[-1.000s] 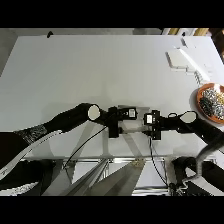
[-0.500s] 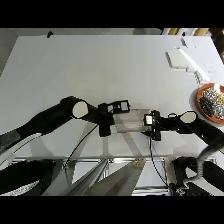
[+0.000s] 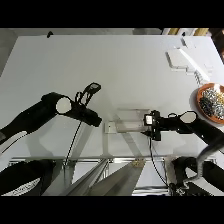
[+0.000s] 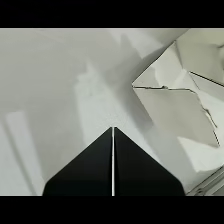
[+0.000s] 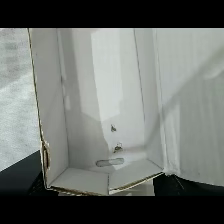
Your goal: Fold the box and place the chain.
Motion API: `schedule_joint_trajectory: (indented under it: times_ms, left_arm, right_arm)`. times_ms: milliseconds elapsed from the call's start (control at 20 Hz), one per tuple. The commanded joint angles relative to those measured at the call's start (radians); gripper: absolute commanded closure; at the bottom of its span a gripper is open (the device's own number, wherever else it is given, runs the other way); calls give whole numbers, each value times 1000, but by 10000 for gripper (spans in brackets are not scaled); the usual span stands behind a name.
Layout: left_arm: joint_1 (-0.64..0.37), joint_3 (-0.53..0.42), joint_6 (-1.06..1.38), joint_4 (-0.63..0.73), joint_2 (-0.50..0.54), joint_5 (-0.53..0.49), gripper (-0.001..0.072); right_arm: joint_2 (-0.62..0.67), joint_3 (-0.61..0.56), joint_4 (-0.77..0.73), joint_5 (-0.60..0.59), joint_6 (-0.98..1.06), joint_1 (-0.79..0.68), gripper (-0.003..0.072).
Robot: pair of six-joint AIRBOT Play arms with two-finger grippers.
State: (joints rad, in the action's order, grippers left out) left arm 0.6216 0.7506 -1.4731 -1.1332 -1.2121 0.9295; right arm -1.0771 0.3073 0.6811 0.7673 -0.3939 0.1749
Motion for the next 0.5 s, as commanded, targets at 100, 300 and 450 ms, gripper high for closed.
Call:
schedule_joint_trajectory:
  times_ms: [100,300,450]
  left_arm:
    - [35,-51,-102,185,-116,-108,708]
    - [60,-50,-125,210,-153,-103,708]
    - [62,-50,-124,270,-104,-119,708]
  right_arm:
    - [1,0,0,0,0,-1,367]
    - [1,0,0,0,0,-1,367]
    - [1,0,0,0,0,0,367]
